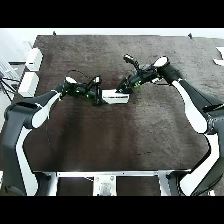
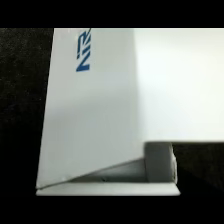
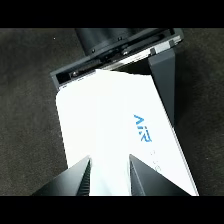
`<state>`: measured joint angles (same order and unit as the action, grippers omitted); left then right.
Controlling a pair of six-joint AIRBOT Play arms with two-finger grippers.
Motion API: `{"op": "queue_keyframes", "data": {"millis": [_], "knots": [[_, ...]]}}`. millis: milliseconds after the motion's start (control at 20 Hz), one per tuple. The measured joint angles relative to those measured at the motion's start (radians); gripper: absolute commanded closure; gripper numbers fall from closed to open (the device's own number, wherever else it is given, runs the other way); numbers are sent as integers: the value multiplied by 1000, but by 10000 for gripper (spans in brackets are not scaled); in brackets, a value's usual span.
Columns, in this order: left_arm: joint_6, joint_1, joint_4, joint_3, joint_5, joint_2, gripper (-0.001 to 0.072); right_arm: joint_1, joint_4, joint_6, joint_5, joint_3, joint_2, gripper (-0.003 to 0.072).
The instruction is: Fold the box and place the chain.
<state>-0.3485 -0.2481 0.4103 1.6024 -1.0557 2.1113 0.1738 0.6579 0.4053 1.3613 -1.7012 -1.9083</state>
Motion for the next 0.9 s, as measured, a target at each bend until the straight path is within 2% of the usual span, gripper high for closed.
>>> {"op": "queue_keyframes", "data": {"millis": [150,250,900], "knots": [[0,0,0,0,0,0,184,0,0,-14,0,0,-4,380],[0,0,0,0,0,0,184,0,4,-19,0,0,-12,262],[1,0,0,0,0,0,183,3,7,-51,-92,0,-26,256]]}}
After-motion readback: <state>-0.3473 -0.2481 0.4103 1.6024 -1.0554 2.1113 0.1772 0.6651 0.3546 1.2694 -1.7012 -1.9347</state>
